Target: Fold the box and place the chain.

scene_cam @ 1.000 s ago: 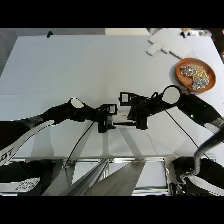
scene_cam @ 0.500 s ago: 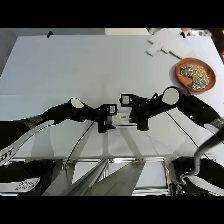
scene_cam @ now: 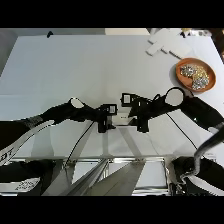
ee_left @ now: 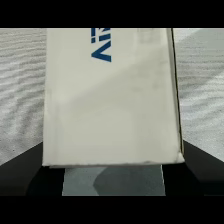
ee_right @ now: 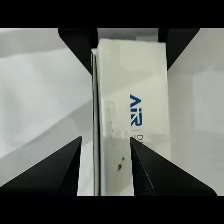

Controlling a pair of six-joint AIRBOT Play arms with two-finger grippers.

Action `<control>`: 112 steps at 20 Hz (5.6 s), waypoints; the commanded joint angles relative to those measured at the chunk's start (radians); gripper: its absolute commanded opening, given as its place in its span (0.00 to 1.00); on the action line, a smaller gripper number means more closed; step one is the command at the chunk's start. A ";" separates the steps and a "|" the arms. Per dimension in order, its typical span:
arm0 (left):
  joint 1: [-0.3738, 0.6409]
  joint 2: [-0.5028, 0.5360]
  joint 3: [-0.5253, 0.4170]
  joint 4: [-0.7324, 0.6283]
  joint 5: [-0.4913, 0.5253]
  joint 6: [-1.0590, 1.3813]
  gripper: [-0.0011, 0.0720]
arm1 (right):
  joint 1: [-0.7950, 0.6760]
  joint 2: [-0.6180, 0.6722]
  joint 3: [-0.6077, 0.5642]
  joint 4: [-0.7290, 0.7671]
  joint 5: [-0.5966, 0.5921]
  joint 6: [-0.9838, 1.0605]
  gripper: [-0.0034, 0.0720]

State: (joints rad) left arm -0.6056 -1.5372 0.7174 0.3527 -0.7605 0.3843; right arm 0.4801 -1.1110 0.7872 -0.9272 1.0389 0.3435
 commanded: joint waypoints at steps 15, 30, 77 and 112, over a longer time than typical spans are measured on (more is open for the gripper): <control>0.000 0.001 0.000 0.000 0.000 0.000 0.03 | 0.000 -0.111 -0.139 0.462 -0.164 -0.185 0.07; 0.000 0.001 0.000 0.000 0.000 0.000 0.03 | 0.000 -0.153 -0.158 0.435 -0.151 -0.185 0.07; 0.000 0.001 0.000 0.000 0.000 0.000 0.03 | -0.357 0.169 -0.390 0.255 -0.140 -0.014 0.07; 0.000 0.001 0.000 0.000 -0.003 0.000 0.03 | -0.372 0.122 0.151 -0.617 0.386 1.308 0.07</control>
State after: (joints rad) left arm -0.6056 -1.5372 0.7177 0.3519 -0.7612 0.3840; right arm 0.1085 -0.9794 0.9230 -1.5505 1.4311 1.6497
